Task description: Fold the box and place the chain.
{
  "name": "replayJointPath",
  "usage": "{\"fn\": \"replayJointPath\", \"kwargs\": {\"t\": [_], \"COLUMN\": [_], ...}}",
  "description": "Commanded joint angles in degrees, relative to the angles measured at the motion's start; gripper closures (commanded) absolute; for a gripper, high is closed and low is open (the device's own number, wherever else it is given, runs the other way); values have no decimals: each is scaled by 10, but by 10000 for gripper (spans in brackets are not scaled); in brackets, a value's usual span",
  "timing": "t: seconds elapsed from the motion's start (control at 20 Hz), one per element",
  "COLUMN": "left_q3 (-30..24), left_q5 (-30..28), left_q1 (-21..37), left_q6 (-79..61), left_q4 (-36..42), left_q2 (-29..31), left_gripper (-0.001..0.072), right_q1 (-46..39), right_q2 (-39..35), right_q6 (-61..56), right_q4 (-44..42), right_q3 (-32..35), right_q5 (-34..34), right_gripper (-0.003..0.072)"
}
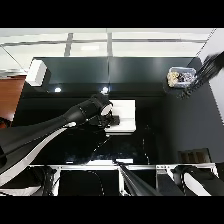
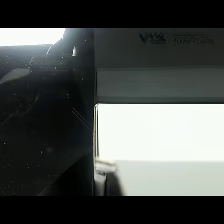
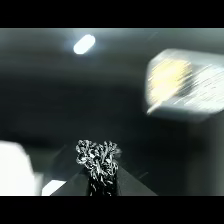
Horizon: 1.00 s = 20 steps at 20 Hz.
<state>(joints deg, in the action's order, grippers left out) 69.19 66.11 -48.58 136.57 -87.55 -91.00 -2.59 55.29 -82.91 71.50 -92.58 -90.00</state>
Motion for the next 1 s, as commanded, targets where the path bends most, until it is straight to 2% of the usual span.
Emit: {"fn": "replayJointPath", "kwargs": {"t": [0.0, 0.1, 0.2, 0.35, 0.45, 0.5, 0.7, 0.95], "left_q3": [0, 0, 0, 0, 0, 0, 0, 0], "left_q5": [-1, -1, -1, 0, -1, -1, -1, -1], "left_q1": [0, 0, 0, 0, 0, 0, 0, 0], "left_q6": [0, 0, 0, 0, 0, 0, 0, 0], "left_q4": [0, 0, 0, 0, 0, 0, 0, 0], "left_q2": [0, 0, 0, 0, 0, 0, 0, 0], "left_gripper": [682, 682, 682, 682, 682, 682, 682, 682], "right_q1": [3, 33, 96, 187, 231, 243, 252, 242], "right_q2": [-56, -62, -61, -53, -27, -7, 68, 84], "right_q6": [10, 22, 22, 4, -11, -11, -11, -16], "right_q4": [-183, -271, -304, -314, -314, -314, -306, -273], "right_q3": [130, 226, 306, 358, 361, 361, 362, 362], "right_q5": [-41, -19, 76, 250, 336, 355, 349, 328], "right_gripper": [672, 672, 672, 673, 672, 672, 672, 672]}}
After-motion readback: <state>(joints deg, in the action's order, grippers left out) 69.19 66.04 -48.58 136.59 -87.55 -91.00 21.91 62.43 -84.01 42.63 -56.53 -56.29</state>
